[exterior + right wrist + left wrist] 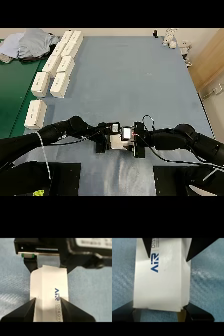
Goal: Fold the box.
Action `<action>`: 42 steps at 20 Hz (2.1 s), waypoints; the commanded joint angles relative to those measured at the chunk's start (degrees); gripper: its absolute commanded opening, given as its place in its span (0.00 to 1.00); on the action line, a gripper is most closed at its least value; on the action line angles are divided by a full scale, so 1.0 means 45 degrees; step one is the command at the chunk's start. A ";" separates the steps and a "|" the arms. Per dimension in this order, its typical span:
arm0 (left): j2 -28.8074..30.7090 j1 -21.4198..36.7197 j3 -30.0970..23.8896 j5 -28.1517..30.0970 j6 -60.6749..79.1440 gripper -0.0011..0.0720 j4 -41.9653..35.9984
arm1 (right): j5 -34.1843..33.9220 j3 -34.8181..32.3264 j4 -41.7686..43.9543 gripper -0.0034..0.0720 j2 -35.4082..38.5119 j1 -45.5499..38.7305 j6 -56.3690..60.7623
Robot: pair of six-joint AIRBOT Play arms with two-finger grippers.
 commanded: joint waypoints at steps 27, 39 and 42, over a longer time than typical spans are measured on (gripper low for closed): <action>0.0005 0.0000 0.0005 0.0000 0.0015 0.59 0.0010 | 0.0665 0.0194 0.0044 0.63 -0.0209 0.0379 -0.0792; 0.0005 0.0000 0.0005 0.0000 0.0015 0.59 0.0010 | 0.0607 0.0175 0.0806 0.53 0.1569 0.0457 0.1991; 0.0000 0.0000 0.0005 0.0000 0.0015 0.59 0.0010 | 0.0928 -0.0058 0.1064 0.12 0.1574 0.0457 0.3755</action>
